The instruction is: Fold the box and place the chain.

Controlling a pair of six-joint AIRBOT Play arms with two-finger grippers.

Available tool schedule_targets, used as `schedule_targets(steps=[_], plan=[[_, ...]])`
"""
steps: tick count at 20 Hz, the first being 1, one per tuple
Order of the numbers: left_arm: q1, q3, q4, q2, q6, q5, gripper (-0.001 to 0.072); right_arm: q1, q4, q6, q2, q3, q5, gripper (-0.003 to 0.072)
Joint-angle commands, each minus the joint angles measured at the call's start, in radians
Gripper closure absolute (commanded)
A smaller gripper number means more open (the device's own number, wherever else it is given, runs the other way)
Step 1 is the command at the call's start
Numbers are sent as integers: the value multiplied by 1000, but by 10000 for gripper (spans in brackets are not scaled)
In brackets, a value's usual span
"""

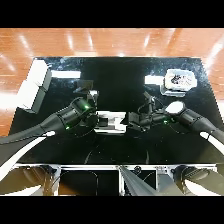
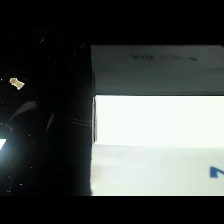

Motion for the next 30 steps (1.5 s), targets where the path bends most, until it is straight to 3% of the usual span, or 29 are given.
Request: schedule_targets(steps=[1, 4, 8, 12, 14, 16, 18, 28, 29, 30], plan=[[0, 0, 0, -1, 0, 0, 691, 128, -233, 269, 0, 63, -120, -24], [0, 0, 0, -1, 0, 1, 691, 237, -517, 566, -6, 165, -126, -23], [0, 0, 0, -1, 0, 0, 691, 341, -833, 821, -48, 285, -12, -12], [0, 0, 0, -1, 0, -8, 691, 405, -870, 871, -90, 303, 2, 17], [0, 0, 0, -1, 0, -11, 691, 417, -872, 872, -103, 303, 3, 93], [0, 0, 0, -1, 0, -11, 691, 417, -882, 878, -107, 303, 3, 95], [0, 0, -5, -1, 0, -11, 691, 417, -926, 896, -107, 303, 22, 151], [0, 0, -13, -1, 0, -17, 691, 417, -987, 934, -154, 303, 43, 154], [0, 0, -13, -1, 0, -17, 691, 417, -987, 932, -158, 303, 43, 286], [0, 0, -14, -1, 0, -18, 691, 417, -987, 925, -161, 303, 39, 342]])
